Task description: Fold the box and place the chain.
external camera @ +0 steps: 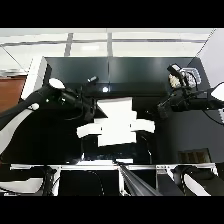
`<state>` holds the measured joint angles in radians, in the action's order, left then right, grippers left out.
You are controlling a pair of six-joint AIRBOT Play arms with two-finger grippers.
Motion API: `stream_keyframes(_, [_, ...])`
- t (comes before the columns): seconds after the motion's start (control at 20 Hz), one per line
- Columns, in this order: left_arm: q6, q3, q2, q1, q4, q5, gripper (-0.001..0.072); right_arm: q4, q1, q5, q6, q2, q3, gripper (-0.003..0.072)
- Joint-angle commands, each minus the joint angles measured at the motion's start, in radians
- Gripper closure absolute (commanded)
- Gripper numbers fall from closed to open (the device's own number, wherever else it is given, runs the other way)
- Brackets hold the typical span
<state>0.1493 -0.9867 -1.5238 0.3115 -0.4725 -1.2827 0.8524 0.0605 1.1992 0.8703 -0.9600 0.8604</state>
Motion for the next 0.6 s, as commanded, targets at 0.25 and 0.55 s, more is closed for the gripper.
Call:
stream_keyframes(0.25, [-0.311, 0.050, 0.004, 0.088, -0.043, 0.414, 0.0681, 0.094, 0.035, -0.078, -0.222, 0.000, -0.106, -0.0017])
stream_keyframes(0.55, [-0.310, 0.050, -0.023, 0.088, -0.129, 0.409, 0.0681, 0.091, 0.233, -0.347, -0.442, -0.001, -0.270, -0.0017])
